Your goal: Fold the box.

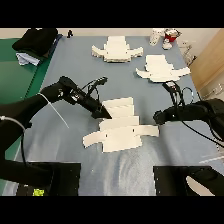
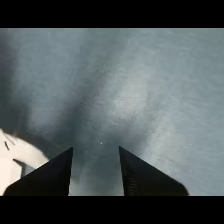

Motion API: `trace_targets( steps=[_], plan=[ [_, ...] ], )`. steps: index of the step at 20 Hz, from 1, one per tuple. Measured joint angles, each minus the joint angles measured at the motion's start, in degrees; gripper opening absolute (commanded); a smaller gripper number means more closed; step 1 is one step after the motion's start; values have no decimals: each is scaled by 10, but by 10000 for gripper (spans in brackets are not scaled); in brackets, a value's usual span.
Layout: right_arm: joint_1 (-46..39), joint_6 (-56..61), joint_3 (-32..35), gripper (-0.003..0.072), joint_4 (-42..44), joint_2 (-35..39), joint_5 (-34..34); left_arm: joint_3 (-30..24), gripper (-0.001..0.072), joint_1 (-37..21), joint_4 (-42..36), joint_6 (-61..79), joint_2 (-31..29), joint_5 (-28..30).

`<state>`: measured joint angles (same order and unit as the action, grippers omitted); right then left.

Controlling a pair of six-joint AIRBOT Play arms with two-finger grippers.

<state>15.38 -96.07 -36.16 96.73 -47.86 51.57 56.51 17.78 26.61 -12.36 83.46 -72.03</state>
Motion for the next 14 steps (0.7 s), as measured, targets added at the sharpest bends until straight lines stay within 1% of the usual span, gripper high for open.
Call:
trace_targets(
  steps=[4, 7, 10, 11, 12, 13, 14],
  plan=[
    [-6, 120, -20, 457, -88, 0, -12, -36, 8, 49, 30, 39, -84, 71],
    [-9, 182, -24, 444, -119, 0, -17, -68, 9, 73, 34, 66, -142, 114],
    [-11, 222, -26, 443, -133, 0, -20, -98, 9, 86, 22, 94, -172, 135],
    [-11, 229, -26, 415, -136, 0, -21, -108, 10, 88, 14, 103, -177, 143],
    [-11, 238, -27, 343, -138, 0, -21, -116, 11, 90, 8, 114, -179, 152],
    [-11, 245, -27, 243, -139, 0, -22, -123, 12, 91, 2, 125, -180, 163],
    [-11, 252, -27, 176, -141, 0, -22, -130, 12, 92, -2, 134, -181, 173]
  ],
)
